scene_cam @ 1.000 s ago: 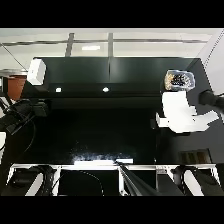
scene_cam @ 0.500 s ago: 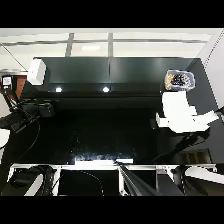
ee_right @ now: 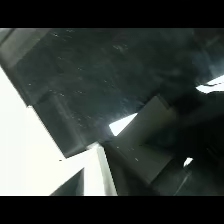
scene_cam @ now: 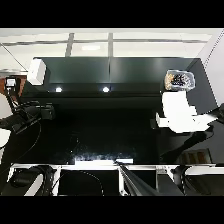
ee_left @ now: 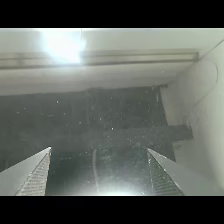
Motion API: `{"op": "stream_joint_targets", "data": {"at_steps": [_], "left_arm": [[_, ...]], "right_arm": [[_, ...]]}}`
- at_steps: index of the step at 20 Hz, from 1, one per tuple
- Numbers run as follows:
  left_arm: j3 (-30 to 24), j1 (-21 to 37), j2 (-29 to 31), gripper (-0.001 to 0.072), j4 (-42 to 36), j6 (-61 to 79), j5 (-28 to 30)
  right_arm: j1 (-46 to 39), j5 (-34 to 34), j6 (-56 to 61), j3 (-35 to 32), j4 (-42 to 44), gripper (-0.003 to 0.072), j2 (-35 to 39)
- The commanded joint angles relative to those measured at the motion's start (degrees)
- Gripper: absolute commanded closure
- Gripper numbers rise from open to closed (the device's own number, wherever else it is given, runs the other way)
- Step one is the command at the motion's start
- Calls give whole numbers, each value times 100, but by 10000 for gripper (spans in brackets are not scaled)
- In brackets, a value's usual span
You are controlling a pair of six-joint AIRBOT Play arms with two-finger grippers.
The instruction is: Fold the box and place the chain.
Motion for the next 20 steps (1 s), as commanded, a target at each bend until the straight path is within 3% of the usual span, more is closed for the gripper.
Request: {"op": "stream_joint_targets", "data": {"at_steps": [1, 6, 11, 15, 20], "left_arm": [[2, -2, -2, -6, -2, -2, -72], [2, -2, 0, -5, -345, 2, -42], [2, -2, 2, -5, -623, 0, -114], [2, -2, -2, -3, -1154, 2, -428], [-11, -4, -142, 1, -1939, 7, -1102]], "right_arm": [[-2, 328, -697, 94, 446, 641, -125], [304, 1211, -737, -92, 813, 642, -2], [1276, 804, -708, -1204, 1832, 643, 935], [2328, -61, -675, -2341, 2524, 643, 2538], [4109, -2402, 92, -4636, 2583, 643, 5571]]}}
